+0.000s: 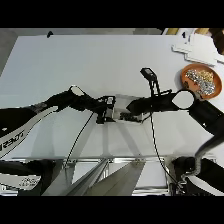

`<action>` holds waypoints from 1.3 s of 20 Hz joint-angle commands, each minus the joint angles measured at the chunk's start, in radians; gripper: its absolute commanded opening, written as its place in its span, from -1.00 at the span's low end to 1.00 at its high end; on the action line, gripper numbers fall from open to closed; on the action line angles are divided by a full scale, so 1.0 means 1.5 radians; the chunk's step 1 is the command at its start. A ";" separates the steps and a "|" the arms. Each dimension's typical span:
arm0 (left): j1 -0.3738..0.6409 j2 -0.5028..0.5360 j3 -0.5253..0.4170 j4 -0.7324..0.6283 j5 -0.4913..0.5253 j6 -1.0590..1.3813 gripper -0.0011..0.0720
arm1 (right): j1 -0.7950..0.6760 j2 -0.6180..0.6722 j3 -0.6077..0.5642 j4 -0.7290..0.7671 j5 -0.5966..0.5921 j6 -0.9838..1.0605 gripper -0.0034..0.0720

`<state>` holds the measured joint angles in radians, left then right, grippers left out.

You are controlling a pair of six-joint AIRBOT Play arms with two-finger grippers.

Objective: Fold the box and place the chain.

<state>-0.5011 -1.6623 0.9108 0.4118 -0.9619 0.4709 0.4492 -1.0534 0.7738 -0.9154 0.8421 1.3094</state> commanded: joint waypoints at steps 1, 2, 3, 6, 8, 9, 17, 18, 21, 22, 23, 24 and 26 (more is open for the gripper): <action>0.001 0.001 0.001 0.000 0.000 0.000 -0.60 | -0.023 -0.010 0.063 -0.014 0.077 -0.006 -0.38; 0.001 0.001 0.001 0.000 0.000 0.000 -0.60 | -0.043 -0.010 0.098 -0.026 0.112 -0.006 -0.38; 0.001 0.001 0.001 0.000 0.000 0.000 -0.60 | -0.065 -0.009 0.129 -0.042 0.143 -0.006 -0.38; 0.001 0.001 0.001 0.000 0.000 0.000 -0.60 | -0.139 0.012 0.189 -0.120 0.226 -0.043 -0.38; 0.001 0.001 0.001 0.000 0.000 0.000 -0.60 | -0.184 0.030 0.190 -0.193 0.267 -0.102 -0.38; 0.001 0.001 0.001 0.000 0.000 0.000 -0.60 | -0.201 0.031 0.190 -0.239 0.274 -0.111 -0.39; 0.001 0.001 0.001 0.000 0.000 0.000 -0.60 | -0.228 -0.088 0.129 -0.240 0.227 -0.218 -0.38; 0.001 0.001 0.001 0.000 0.000 0.000 -0.60 | -0.228 -0.113 0.129 -0.240 0.231 -0.248 -0.38; 0.001 0.001 0.001 0.000 0.000 0.000 -0.60 | -0.228 -0.178 0.129 -0.240 0.237 -0.353 -0.38; 0.001 0.001 0.001 0.000 0.000 0.000 -0.60 | -0.228 -0.193 0.129 -0.242 0.236 -0.385 -0.38; 0.001 0.001 0.001 0.000 0.000 0.000 -0.60 | -0.228 -0.208 0.129 -0.243 0.233 -0.414 -0.38; 0.001 0.001 0.001 0.000 0.000 0.000 -0.60 | -0.228 -0.221 0.129 -0.243 0.228 -0.440 -0.38; 0.001 0.001 0.001 0.000 0.000 0.000 -0.60 | -0.228 -0.234 0.127 -0.243 0.210 -0.500 -0.38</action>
